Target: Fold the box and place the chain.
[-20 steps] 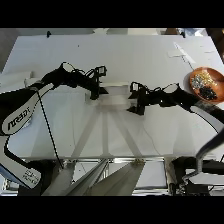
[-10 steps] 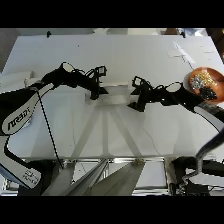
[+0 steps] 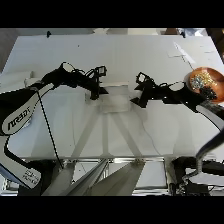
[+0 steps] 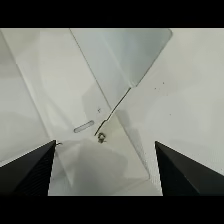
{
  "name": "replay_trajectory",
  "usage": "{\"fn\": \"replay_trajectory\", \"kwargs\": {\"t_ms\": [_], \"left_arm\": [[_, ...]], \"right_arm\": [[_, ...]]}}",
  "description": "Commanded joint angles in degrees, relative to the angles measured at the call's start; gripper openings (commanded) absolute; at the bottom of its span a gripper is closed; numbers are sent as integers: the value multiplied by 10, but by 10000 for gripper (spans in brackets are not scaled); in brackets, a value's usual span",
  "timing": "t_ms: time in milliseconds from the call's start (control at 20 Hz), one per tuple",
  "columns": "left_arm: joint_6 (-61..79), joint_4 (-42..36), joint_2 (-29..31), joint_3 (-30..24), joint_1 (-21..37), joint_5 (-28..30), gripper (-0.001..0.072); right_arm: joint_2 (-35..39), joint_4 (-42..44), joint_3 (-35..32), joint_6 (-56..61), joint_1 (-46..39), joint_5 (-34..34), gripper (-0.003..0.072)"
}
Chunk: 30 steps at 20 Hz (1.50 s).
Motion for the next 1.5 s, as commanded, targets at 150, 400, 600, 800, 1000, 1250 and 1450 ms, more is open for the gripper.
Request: {"fn": "replay_trajectory", "kwargs": {"t_ms": [150, 400, 600, 800, 1000, 1250, 1450], "left_arm": [[0, 0, 0, 0, 0, 0, 13], [0, 0, 0, 0, 0, 0, 13], [0, 0, 0, 0, 0, 0, 13], [0, 0, 0, 0, 0, 0, 13], [0, 0, 0, 0, 0, 0, 13], [0, 0, 0, 0, 0, 0, 13], [0, 0, 0, 0, 0, 0, 13]], "right_arm": [[-1, -77, 0, -42, -10, 20, 689], [5, -165, 0, -44, -30, 142, 689], [-1, -128, 0, -70, -12, 146, 689], [-25, -70, 0, -81, 9, 121, 689], [-29, -9, 0, -81, 10, 110, 689], [-29, 58, 0, -81, 10, 69, 689], [-29, 61, 0, -60, 9, 52, 689]]}}
